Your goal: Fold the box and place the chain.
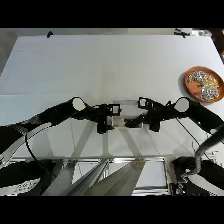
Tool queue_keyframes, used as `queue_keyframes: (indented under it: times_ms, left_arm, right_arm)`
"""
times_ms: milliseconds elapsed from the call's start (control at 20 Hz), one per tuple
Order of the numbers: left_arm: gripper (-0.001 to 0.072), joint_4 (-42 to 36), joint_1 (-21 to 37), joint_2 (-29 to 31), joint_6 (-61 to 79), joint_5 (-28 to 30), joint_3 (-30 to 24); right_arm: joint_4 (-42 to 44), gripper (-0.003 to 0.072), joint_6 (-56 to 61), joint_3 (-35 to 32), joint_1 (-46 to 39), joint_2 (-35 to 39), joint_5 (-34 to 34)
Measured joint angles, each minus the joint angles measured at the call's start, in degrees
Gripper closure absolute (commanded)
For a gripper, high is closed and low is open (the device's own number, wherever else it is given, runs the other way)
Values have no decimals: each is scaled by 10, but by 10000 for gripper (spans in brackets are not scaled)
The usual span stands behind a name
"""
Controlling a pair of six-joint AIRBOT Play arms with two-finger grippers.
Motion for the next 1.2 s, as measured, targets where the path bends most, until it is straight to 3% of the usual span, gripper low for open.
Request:
queue_keyframes:
  times_ms: [350, 600, 1200]
  left_arm:
    - [696, 0, 0, 0, 0, 0, 0]
    - [696, 0, 0, 0, 0, 0, 0]
    - [696, 0, 0, 0, 0, 0, 0]
  right_arm:
    - [-30, 679, 71, 1, 0, 158, -7]
    - [19, 679, 83, 19, 0, 265, -2]
    - [183, 679, 76, 101, 28, 308, 26]
